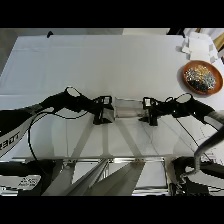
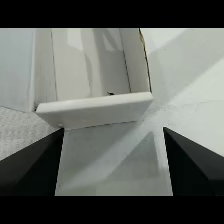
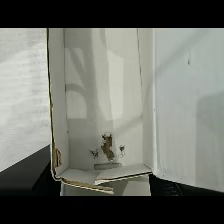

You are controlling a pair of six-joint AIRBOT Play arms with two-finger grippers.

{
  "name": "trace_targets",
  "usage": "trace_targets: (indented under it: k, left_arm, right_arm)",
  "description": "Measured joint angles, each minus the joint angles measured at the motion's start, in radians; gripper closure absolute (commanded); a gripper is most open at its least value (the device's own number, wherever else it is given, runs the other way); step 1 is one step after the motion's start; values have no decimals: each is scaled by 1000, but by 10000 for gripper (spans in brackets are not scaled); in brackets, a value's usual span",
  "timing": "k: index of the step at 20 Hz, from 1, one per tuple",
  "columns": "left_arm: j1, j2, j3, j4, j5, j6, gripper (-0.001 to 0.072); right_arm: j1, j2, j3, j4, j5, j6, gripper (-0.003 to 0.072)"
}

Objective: Fold the box and place the chain.

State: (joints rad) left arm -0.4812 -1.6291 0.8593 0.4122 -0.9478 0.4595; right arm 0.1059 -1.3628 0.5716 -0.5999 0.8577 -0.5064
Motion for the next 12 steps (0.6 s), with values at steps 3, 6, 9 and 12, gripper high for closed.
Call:
trace_targets:
  k: [3,6,9,12]
  left_arm:
    - [-13,0,0,-8,16,-11,8]
    - [-16,-1,0,-16,24,-15,8]
    - [-7,-2,0,-26,25,-17,7]
    - [3,-2,0,-30,28,-18,7]
  right_arm:
    - [0,0,0,0,0,0,287]
    - [0,0,0,0,0,2,287]
    - [0,0,0,2,-1,3,287]
    - [0,0,0,5,-6,3,287]
